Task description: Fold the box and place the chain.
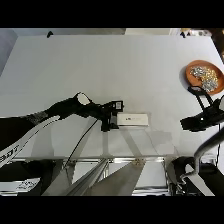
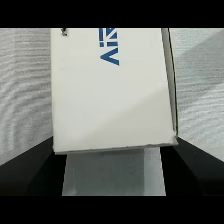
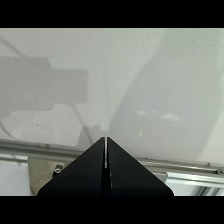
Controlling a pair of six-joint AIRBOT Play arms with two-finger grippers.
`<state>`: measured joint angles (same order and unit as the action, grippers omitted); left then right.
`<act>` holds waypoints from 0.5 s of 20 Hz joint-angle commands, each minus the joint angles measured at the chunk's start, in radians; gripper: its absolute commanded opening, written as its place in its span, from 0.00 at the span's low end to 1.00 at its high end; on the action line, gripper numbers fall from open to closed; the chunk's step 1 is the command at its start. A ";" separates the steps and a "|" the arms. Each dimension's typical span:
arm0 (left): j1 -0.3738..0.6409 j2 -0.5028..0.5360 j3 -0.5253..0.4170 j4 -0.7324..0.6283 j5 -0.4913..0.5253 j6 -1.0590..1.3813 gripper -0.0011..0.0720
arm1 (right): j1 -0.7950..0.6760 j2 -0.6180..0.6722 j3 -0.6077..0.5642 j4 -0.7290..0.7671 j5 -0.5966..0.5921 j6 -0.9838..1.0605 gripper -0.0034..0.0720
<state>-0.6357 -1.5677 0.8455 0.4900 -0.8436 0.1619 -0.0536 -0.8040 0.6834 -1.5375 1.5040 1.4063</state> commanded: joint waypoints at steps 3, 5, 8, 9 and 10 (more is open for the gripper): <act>0.056 0.129 0.000 0.042 -0.006 -0.247 0.02 | 0.000 0.001 0.001 0.000 -0.001 0.000 0.07; 0.120 0.237 0.000 0.110 -0.005 -0.389 0.02 | 0.000 0.001 0.001 0.000 -0.001 0.000 0.07; 0.245 0.399 0.000 0.246 -0.002 -0.568 0.02 | 0.000 0.001 0.001 0.000 -0.001 0.000 0.07; 0.296 0.447 0.000 0.305 0.010 -0.630 0.02 | 0.000 0.001 0.001 0.000 -0.001 0.000 0.07; 0.347 0.484 0.000 0.362 0.015 -0.702 0.02 | 0.000 0.001 0.001 0.000 0.000 0.000 0.07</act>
